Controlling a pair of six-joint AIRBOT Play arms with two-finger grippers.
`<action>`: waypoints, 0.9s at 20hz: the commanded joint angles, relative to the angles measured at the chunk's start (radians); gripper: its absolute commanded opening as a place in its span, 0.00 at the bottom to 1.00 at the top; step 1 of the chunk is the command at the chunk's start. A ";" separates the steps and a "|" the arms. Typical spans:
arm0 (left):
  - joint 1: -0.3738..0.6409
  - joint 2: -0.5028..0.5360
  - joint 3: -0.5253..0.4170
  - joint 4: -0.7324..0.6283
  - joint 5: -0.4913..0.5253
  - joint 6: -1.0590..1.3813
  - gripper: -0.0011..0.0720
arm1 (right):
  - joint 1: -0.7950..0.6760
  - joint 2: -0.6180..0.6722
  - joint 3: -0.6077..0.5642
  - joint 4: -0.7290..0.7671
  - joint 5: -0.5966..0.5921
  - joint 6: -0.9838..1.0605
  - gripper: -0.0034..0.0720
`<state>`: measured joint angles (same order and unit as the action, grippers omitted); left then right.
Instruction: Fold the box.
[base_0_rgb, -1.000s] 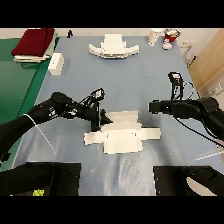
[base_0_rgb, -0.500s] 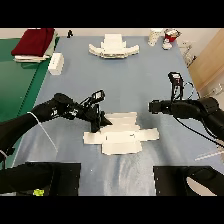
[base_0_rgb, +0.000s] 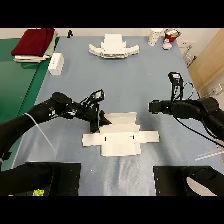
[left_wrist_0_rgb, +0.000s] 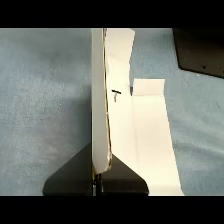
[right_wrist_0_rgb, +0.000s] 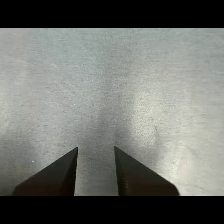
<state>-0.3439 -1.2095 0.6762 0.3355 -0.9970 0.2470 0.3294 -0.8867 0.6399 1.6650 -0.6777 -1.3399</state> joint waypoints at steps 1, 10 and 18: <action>-0.003 0.087 -0.012 0.003 0.044 0.030 0.03 | 0.000 0.001 0.001 0.000 0.000 0.000 0.53; -0.174 0.243 -0.242 -0.051 0.313 0.156 0.03 | 0.001 0.001 0.001 0.000 0.005 0.000 0.53; -0.159 0.243 -0.231 -0.051 0.279 0.156 0.03 | 0.001 0.001 0.001 0.000 0.008 0.000 0.53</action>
<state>-0.5117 -0.9695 0.4324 0.2878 -0.6975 0.4004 0.3294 -0.8867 0.6399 1.6650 -0.6708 -1.3399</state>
